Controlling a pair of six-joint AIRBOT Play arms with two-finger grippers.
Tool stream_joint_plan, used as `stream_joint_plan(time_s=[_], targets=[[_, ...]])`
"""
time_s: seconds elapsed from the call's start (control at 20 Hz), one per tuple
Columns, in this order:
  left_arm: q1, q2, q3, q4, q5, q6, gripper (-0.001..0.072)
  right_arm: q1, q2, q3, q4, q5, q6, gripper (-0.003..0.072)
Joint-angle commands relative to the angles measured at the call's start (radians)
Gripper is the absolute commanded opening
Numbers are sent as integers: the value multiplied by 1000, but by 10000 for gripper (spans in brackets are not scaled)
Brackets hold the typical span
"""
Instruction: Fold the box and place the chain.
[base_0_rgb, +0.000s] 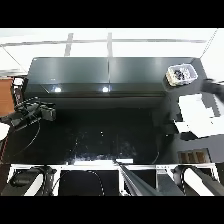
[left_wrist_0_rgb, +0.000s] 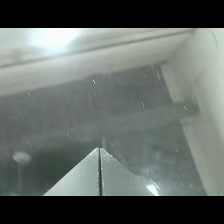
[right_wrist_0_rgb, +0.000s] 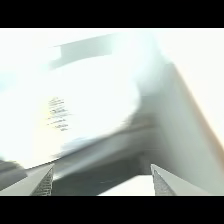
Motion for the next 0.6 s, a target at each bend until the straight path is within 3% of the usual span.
stream_joint_plan(time_s=[0.0, 0.15, 0.35, 0.4, 0.55], targets=[[-1, 0, 0, 4, 58, 7, 22, -335, -103, 161, -63, 245, 6, 709], [-1, 0, 0, -54, 73, 3, 22, -513, -262, 343, -142, 552, 12, 709], [-2, -27, -1, -189, 66, 3, 22, -533, -505, 543, -197, 959, -171, 709], [-2, -41, -1, -215, 63, 3, 23, -521, -550, 571, -228, 1000, -178, 709], [-2, -88, -1, -274, 32, 3, 26, -478, -616, 591, -318, 962, -251, 708]])
